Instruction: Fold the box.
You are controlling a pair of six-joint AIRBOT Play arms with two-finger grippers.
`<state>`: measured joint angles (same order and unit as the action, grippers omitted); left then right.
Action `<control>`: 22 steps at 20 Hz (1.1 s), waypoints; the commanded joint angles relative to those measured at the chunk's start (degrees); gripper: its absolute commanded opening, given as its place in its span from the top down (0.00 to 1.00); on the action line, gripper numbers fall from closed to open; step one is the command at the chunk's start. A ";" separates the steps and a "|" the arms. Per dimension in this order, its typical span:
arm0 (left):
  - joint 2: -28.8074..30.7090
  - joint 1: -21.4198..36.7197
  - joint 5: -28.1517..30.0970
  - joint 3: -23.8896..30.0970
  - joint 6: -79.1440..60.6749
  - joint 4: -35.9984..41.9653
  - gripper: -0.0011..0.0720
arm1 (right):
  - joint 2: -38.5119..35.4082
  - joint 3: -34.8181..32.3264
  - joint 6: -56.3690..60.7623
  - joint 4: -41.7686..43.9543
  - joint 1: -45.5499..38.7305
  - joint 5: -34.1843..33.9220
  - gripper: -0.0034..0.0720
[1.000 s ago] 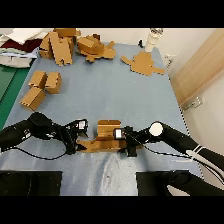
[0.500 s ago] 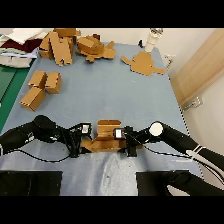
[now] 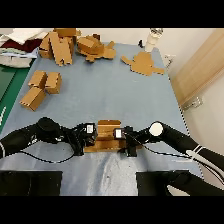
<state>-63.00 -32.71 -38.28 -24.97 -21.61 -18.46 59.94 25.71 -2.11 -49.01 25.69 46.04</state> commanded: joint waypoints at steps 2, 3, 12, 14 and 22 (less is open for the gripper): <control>0.00 -0.20 1.77 0.02 0.11 1.97 0.78 | -0.02 0.04 0.02 0.00 0.02 0.00 0.21; 0.00 -0.20 1.70 0.02 0.20 1.97 0.78 | -0.02 0.04 0.02 -0.02 0.02 0.00 0.21; 0.02 -0.20 1.25 -0.17 14.10 -13.66 0.41 | -0.02 0.04 0.02 -0.02 0.02 0.02 0.21; 0.02 -0.98 0.57 -1.07 14.08 -13.46 0.41 | -0.02 0.04 0.02 -0.02 0.02 0.02 0.21; 0.00 -4.83 1.36 -2.10 13.97 -12.90 0.41 | 0.00 0.04 0.02 -0.02 0.02 0.00 0.21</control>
<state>-63.00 -36.77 -37.32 -26.92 -7.86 -31.51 59.94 25.71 -2.17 -49.08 25.69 46.06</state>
